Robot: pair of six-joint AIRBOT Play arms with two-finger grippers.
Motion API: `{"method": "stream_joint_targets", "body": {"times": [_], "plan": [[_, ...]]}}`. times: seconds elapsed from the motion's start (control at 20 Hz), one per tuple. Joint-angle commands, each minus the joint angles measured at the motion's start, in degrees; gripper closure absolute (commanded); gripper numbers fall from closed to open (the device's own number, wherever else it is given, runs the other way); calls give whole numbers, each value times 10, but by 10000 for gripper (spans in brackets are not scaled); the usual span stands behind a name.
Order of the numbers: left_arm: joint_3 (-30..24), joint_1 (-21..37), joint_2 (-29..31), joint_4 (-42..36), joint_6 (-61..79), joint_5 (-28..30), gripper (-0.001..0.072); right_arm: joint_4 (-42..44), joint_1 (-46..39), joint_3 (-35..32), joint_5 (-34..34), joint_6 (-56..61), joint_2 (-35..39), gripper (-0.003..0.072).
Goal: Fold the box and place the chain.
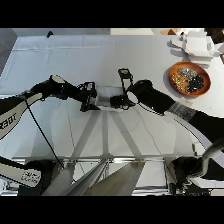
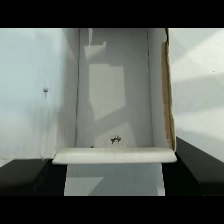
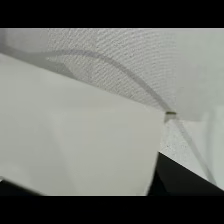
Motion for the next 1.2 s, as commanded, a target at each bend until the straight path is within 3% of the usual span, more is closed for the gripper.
{"method": "stream_joint_targets", "body": {"times": [0.0, 0.1, 0.15, 0.35, 0.5, 0.6, 0.65, 0.7, 0.75, 1.05, 1.15], "plan": [[0, 0, 0, -1, 0, 1, 385, -7, 3, 1, -4, 1, -1, 324], [0, 0, 0, -1, 0, 1, 385, -11, 3, 1, -3, 1, -3, 481], [0, 0, 0, -1, 0, 1, 385, -11, 3, 0, -3, 1, -6, 520], [0, 0, 0, -1, 0, 1, 385, -12, 3, 1, 10, 2, -21, 522], [0, 0, 0, -1, 0, 1, 385, -13, 3, 1, 24, 31, -29, 656], [0, 0, 0, -1, 0, 1, 385, -13, 3, 1, 22, 54, -29, 638], [0, 0, 0, -1, 0, 1, 385, -13, 3, 1, 18, 58, -29, 485], [0, 0, 0, -1, 0, 1, 385, -12, 3, 1, 13, 59, -29, 271], [0, 0, 0, -1, 0, 1, 385, -12, 3, 1, 12, 59, -29, 237], [0, 0, 0, -1, 0, 1, 385, -38, 3, 12, 16, 131, -37, 244], [0, 0, 0, -1, 0, 1, 385, -53, 3, 18, 18, 132, -39, 427]]}}
